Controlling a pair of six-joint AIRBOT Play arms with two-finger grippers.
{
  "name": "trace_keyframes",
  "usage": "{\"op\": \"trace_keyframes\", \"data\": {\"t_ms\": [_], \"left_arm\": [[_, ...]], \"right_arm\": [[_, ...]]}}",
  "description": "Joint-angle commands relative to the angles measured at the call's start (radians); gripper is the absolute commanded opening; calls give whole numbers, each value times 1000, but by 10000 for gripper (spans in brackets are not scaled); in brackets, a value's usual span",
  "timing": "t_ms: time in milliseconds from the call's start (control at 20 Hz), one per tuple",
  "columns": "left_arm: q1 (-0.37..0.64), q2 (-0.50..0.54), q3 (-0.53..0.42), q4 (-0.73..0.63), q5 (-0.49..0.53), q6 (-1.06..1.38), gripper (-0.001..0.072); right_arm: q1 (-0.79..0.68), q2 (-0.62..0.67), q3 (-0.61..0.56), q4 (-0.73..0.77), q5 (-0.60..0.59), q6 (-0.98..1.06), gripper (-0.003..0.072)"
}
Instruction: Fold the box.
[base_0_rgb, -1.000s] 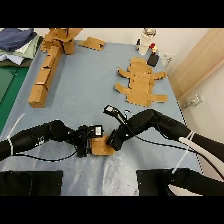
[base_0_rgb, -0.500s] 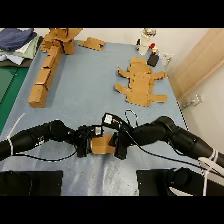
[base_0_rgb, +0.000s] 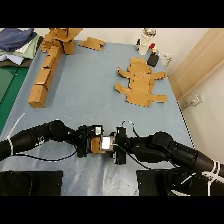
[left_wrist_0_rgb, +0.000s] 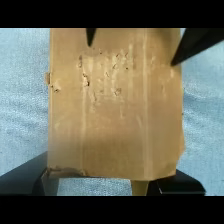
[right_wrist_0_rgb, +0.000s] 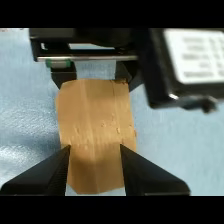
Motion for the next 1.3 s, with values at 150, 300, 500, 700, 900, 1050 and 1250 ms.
{"op": "trace_keyframes", "data": {"t_ms": [150, 300, 500, 700, 900, 1050, 1250], "left_arm": [[0, 0, 1, 0, 0, 0, 418], [0, 0, 1, 0, 1, 0, 418], [0, 0, 1, 0, 0, 0, 418], [0, 0, 1, 0, 1, 0, 418], [0, 0, 1, 0, 0, 0, 418], [0, 0, 1, 0, 1, 0, 418], [0, 0, 1, 0, 0, 0, 418]], "right_arm": [[11, -33, -10, -8, 60, -95, 568], [11, -43, -10, -16, 69, -96, 565], [19, -51, -10, -34, 69, -96, 331], [41, -27, -10, -57, 67, -94, 278], [41, -5, -7, -64, 67, -94, 260], [41, 3, -8, -71, 72, -94, 217], [41, 4, 8, -95, 96, -92, 172]]}}
